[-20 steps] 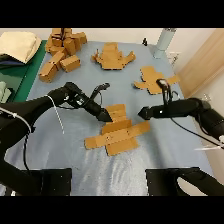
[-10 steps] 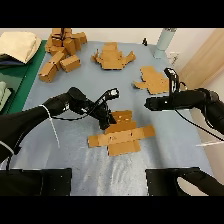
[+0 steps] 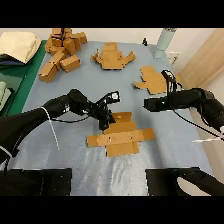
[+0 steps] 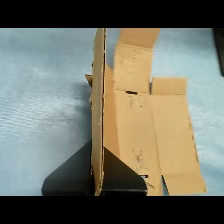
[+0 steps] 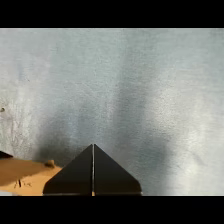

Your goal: Fold the box.

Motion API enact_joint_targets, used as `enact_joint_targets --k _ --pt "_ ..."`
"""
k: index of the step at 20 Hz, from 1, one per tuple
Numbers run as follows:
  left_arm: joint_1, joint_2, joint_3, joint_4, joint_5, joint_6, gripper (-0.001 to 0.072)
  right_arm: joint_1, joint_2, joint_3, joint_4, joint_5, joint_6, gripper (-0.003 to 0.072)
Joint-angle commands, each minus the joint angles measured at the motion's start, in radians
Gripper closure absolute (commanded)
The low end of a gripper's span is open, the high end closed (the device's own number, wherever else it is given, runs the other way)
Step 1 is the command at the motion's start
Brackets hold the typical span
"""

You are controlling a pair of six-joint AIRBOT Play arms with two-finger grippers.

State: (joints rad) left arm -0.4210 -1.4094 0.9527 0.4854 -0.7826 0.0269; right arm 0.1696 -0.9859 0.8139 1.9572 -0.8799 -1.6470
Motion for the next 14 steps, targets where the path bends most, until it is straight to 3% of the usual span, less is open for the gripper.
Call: enact_joint_targets --k 1,5,14 --pt "0.023 0.008 0.049 0.024 0.039 -0.003 0.0699 0.001 -0.011 0.001 0.006 0.004 0.000 0.0682" --pt "0.003 -0.004 0.075 0.129 0.028 -0.061 0.0699 0.001 -0.011 0.001 0.006 0.024 -0.001 0.0682" --pt "-0.034 -0.050 0.039 0.095 0.021 -0.079 0.0698 0.001 -0.011 0.001 0.011 0.025 -0.002 0.0682"
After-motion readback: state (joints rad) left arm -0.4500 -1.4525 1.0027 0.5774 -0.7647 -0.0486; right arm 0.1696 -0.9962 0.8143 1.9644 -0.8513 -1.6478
